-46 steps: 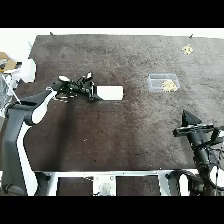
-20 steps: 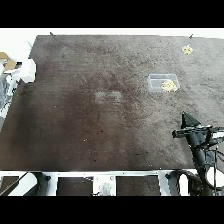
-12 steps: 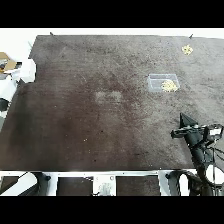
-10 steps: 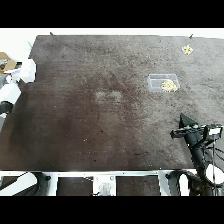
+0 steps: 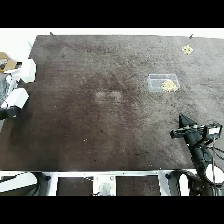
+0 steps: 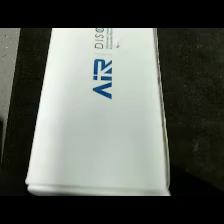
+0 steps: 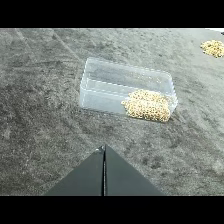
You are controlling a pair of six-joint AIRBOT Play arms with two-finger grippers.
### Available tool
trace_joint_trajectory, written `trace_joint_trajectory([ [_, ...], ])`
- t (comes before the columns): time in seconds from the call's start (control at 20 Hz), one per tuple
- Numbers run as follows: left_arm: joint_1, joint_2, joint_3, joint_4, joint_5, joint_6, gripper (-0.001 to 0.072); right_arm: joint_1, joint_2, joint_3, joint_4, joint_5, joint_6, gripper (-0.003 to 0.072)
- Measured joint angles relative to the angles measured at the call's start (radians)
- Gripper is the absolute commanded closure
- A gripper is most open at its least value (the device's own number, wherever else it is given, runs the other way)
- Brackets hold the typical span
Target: Fold the box and place the chain.
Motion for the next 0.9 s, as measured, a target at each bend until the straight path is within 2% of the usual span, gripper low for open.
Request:
trace_joint_trajectory([
  [0.3,0.000,0.026,0.009,-0.011,0.000,0.001,-0.0011,0.000,0.000,0.000,0.000,0.000,0.000,0.0686],
  [0.55,0.000,0.183,0.062,-0.019,-0.051,-0.099,-0.0011,0.000,0.000,0.000,0.000,0.000,0.000,0.0686],
  [0.6,0.000,0.224,0.080,-0.030,-0.072,-0.116,0.0110,0.000,0.000,0.000,0.000,0.000,0.000,0.0686],
  [0.7,0.000,0.296,0.126,-0.078,-0.141,-0.139,0.0619,0.000,0.000,0.000,0.000,0.000,0.000,0.0686],
  [0.75,0.000,0.326,0.150,-0.108,-0.183,-0.146,0.0703,0.000,0.000,0.000,0.000,0.000,0.000,0.0686],
  [0.9,-0.014,0.412,0.215,-0.221,-0.282,-0.166,0.0707,0.000,0.000,0.000,0.000,0.000,0.000,0.0686],
])
